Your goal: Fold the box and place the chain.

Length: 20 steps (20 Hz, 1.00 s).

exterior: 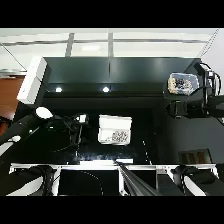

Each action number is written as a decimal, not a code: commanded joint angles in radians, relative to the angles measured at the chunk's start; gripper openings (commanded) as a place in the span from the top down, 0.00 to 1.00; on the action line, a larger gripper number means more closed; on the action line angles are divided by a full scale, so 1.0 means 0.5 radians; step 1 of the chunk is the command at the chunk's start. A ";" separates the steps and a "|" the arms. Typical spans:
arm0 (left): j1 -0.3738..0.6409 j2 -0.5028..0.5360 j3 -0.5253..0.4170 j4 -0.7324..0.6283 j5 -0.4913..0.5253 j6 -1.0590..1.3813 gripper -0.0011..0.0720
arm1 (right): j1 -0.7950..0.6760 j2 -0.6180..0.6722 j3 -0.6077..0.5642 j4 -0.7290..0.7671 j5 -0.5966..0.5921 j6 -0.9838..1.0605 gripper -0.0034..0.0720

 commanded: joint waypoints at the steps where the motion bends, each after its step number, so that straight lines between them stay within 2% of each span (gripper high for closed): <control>1: -0.085 -0.104 0.038 -0.107 -0.018 0.105 0.01 | 0.000 0.001 -0.001 0.002 -0.043 0.026 0.34; 7: -0.134 -0.108 0.040 -0.159 -0.007 0.104 0.01 | 0.000 0.001 -0.001 0.008 -0.136 0.026 0.34; 13: -0.296 -0.108 0.046 -0.186 0.159 0.031 0.01 | 0.000 0.001 -0.001 0.011 -0.137 0.026 0.34; 20: -0.309 -0.108 0.047 -0.209 0.268 -0.056 0.01 | 0.000 0.001 -0.001 0.047 -0.143 0.025 0.34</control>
